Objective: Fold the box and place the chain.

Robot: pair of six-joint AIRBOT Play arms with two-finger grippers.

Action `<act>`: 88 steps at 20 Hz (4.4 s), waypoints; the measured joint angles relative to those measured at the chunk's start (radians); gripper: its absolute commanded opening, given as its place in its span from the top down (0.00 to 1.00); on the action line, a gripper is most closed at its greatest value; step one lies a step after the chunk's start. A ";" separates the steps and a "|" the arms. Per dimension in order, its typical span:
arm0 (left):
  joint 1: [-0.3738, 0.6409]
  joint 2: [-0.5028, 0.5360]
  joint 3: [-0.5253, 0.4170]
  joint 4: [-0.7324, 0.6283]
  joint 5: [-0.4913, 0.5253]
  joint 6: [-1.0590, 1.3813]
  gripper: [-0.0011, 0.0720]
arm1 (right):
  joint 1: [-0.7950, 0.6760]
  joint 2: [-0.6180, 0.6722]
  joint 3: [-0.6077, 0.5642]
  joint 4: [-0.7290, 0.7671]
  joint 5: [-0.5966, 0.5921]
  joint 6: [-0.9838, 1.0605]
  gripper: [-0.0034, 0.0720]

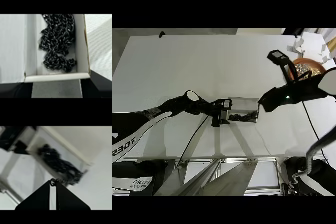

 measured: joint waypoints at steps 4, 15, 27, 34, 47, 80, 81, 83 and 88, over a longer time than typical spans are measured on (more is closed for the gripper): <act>0.000 0.000 0.000 0.000 0.000 0.000 0.94 | 0.158 0.026 -0.003 0.053 -0.088 -0.005 0.93; 0.000 0.000 0.000 0.000 0.000 0.000 0.94 | 0.244 -0.042 -0.184 -0.011 -0.353 0.021 0.93; 0.000 0.000 0.000 0.000 0.000 0.000 0.94 | 0.106 -0.006 -0.243 -0.028 -0.339 -0.191 0.69; 0.000 0.000 0.000 0.000 0.000 0.000 0.94 | -0.200 0.054 -0.268 -0.029 -0.130 -0.799 0.53; 0.000 0.000 0.000 0.000 0.000 0.000 0.94 | -0.272 -0.234 -0.361 0.166 -0.264 -1.534 0.53; 0.000 0.000 0.000 0.000 -0.001 0.000 0.94 | -0.247 -0.289 -0.364 0.224 -0.243 -1.488 0.71; 0.000 0.000 0.000 0.000 -0.001 -0.002 0.94 | -0.247 -0.291 -0.364 0.234 -0.241 -1.487 0.82; 0.000 0.000 0.000 0.000 -0.001 -0.003 0.94 | -0.247 -0.296 -0.364 0.246 -0.232 -1.487 0.91; 0.001 0.000 0.000 0.000 0.000 -0.003 0.94 | -0.247 -0.300 -0.364 0.256 -0.240 -1.477 0.93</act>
